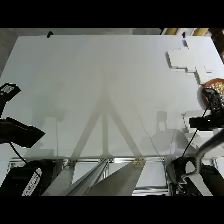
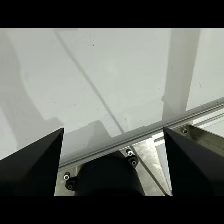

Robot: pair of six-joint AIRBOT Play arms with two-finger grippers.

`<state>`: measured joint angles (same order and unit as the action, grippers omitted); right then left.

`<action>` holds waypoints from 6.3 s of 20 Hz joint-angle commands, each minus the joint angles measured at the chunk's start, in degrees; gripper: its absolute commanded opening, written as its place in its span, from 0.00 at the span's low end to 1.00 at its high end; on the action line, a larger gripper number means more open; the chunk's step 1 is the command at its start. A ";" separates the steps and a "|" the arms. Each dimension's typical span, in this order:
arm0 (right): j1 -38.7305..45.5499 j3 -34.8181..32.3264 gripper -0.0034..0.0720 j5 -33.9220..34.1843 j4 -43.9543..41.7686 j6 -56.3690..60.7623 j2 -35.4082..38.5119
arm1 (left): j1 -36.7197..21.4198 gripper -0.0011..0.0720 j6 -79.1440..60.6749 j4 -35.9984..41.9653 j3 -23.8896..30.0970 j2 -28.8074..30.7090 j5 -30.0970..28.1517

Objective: Fold the box and place the chain.

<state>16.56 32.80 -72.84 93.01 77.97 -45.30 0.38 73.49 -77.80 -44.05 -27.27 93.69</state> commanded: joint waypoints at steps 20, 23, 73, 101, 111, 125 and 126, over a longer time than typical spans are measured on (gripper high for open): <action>0.00 1.27 0.06 14.93 -15.47 11.67 0.04 | 0.04 0.97 -0.02 -0.02 0.04 -0.04 0.00; 0.00 8.17 0.06 10.84 -3.17 11.17 -2.32 | 0.04 0.97 -0.02 -0.02 0.04 -0.04 0.02; -28.55 -3.54 0.06 16.79 -11.98 10.21 8.76 | 0.04 0.97 0.00 -0.02 0.04 -0.04 0.02; -37.51 -9.03 0.06 21.68 -11.91 14.82 12.57 | 7.74 0.77 -22.23 51.82 0.04 -37.33 -26.43; -37.51 -9.03 0.06 21.24 -12.09 14.82 12.55 | 25.75 0.77 -42.21 61.24 -2.34 -59.01 -36.87; -37.51 -9.03 0.06 21.22 -12.09 14.82 12.55 | 25.75 0.23 -48.04 59.41 -9.29 -65.85 -29.00; -37.51 -9.03 0.06 21.16 -12.09 14.82 12.57 | 25.75 0.05 -48.11 59.36 -9.29 -65.85 -29.35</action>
<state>-20.88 23.79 -51.59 80.95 92.77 -32.80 26.09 26.48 -18.48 -53.19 -92.95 64.27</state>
